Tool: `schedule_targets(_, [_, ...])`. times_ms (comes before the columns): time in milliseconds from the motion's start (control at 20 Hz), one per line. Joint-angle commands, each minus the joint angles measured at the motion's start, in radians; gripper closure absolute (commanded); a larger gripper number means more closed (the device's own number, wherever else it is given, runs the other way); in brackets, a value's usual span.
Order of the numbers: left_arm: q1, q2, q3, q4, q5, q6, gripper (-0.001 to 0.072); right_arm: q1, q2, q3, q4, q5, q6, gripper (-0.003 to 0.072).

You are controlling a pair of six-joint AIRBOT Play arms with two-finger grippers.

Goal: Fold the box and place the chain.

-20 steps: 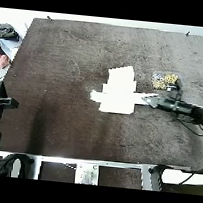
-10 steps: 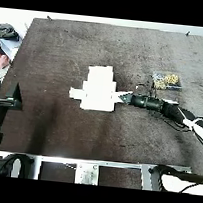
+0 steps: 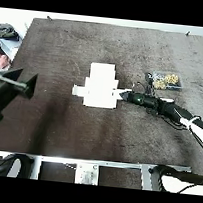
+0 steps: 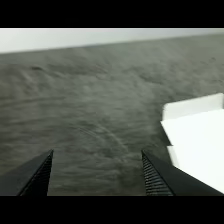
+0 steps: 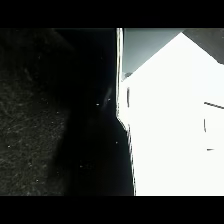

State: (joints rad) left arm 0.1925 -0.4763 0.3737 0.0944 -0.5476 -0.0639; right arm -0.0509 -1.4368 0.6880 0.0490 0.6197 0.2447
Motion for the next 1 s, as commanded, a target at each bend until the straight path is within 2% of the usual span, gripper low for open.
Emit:
schedule_targets(0, [0.000,-0.338,0.208,-0.002,-0.228,0.002,0.0106,0.002,0.001,0.001,0.000,-0.010,-0.017,0.0703])
schedule_targets(100, [-0.029,-0.519,0.344,0.003,-0.327,0.001,0.0106,0.002,0.001,0.001,0.000,-0.011,-0.018,0.0702])
schedule_targets(200, [-0.098,-0.684,0.492,0.038,-0.366,-0.038,0.0107,0.002,0.001,0.001,0.000,-0.011,-0.018,0.0703])
schedule_targets(300, [-0.177,-0.850,0.670,0.158,-0.390,-0.184,0.0106,0.002,0.001,0.001,0.000,-0.010,-0.017,0.0702])
schedule_targets(400, [-0.234,-1.023,0.871,0.282,-0.460,-0.356,0.0106,0.003,0.001,0.001,0.000,-0.010,-0.018,0.0703])
schedule_targets(500, [-0.275,-1.189,1.071,0.354,-0.575,-0.466,0.0106,0.003,0.001,0.001,0.000,-0.010,-0.018,0.0702])
schedule_targets(650, [-0.310,-1.389,1.332,0.417,-0.679,-0.601,0.0106,0.003,0.001,0.001,0.000,-0.011,-0.018,0.0702])
schedule_targets(800, [-0.316,-1.545,1.524,0.448,-0.755,-0.684,0.0106,0.003,0.001,0.000,0.000,-0.011,-0.018,0.0702])
schedule_targets(950, [-0.317,-1.651,1.628,0.450,-0.776,-0.722,0.0106,0.003,0.001,0.001,0.000,-0.011,-0.017,0.0702])
